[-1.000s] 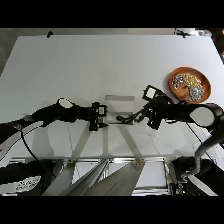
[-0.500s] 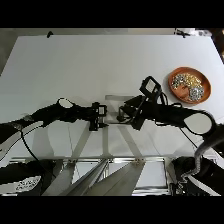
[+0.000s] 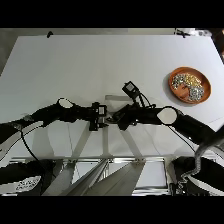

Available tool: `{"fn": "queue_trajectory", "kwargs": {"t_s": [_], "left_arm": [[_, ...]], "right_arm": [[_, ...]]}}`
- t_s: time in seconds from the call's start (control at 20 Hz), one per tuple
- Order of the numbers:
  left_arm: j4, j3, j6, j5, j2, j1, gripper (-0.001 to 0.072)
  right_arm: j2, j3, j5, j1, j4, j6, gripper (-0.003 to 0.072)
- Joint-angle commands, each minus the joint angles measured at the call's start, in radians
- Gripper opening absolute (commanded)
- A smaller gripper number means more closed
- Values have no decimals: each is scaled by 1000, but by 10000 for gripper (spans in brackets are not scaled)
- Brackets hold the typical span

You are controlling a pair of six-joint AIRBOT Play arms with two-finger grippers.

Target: Fold the box and place the chain.

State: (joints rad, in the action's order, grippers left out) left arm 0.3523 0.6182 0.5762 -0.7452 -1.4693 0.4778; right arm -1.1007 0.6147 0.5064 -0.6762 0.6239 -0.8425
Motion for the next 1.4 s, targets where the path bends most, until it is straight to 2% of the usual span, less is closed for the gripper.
{"fn": "queue_trajectory", "kwargs": {"t_s": [0.0, 0.05, 0.15, 0.3, 0.5, 0.6, 0.65, 0.85, 1.0, 1.15, 1.2, 1.35], "left_arm": [[0, 1, 0, 0, 0, 0, 209], [0, 1, 0, 0, 0, 0, 209], [0, 1, 0, 0, 0, 0, 209], [0, 1, 0, 0, 0, 0, 209], [0, 1, 0, 0, 0, 0, 209], [0, 1, 0, 0, 0, 0, 209], [0, 1, 0, 0, 0, 0, 209], [0, 1, 0, 0, 0, 0, 209], [0, 1, 0, 0, 0, 0, 209], [0, 1, 0, 0, 0, 0, 209], [0, 1, 0, 0, 0, 0, 209], [0, 1, 0, 0, 0, 0, 209]], "right_arm": [[-80, 0, 10, -3, 4, -71, 70], [-100, 0, 11, -3, 3, -77, 127], [-130, 0, 5, -3, -5, -79, 131], [-135, 0, -5, 5, -24, -112, 242], [-77, 0, 9, 47, -35, -127, 282], [-2, 0, 11, 81, -31, -127, 382], [37, 0, 21, 100, -22, -127, 471], [141, 0, 161, 180, 59, -128, 483], [223, 0, 307, 267, 219, -119, 482], [261, -1, 533, 363, 440, 84, 482], [256, -8, 571, 389, 489, 148, 482], [237, -76, 523, 413, 477, 369, 483]]}}
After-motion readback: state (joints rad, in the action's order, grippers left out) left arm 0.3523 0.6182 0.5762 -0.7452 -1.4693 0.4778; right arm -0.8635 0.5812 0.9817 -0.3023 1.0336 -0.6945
